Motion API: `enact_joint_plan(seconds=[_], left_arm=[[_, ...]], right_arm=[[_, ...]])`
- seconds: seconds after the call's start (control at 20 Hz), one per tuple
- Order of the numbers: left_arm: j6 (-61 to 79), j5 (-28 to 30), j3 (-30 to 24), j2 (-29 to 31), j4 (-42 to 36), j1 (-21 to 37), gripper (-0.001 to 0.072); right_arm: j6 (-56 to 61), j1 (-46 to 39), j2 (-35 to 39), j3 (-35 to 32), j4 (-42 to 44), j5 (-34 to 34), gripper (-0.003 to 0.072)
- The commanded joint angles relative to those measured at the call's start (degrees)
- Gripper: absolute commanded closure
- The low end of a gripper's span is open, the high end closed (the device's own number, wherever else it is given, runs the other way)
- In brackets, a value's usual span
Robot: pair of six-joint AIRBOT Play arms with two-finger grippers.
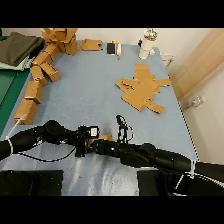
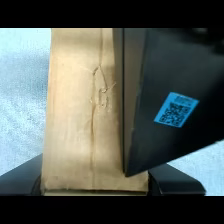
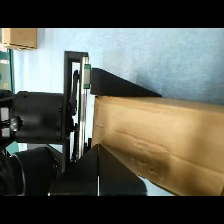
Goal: Fold the box.
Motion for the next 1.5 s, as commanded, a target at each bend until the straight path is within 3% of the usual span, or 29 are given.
enact_joint_plan(seconds=[0.0,0.35,0.6,1.05,1.45], left_arm=[[0.0,0.0,0.0,0.0,0.0,0.1,0.0340],[0.0,0.0,0.0,0.0,0.0,0.1,0.0340],[0.0,0.0,0.0,0.0,0.0,0.1,0.0340],[0.0,-0.1,0.0,0.0,0.0,0.1,0.0340],[0.0,-0.1,0.0,0.0,0.0,0.0,0.0340]], right_arm=[[0.1,0.1,-0.2,0.0,0.0,-1.0,0.0684],[0.6,0.1,-1.8,0.0,0.0,-1.8,0.0684],[0.6,0.0,5.2,0.0,-3.1,-2.4,0.0685],[6.0,-11.2,8.2,0.2,-18.2,-21.4,0.0684],[7.1,-21.8,8.2,0.1,-21.4,-23.4,0.0683]])
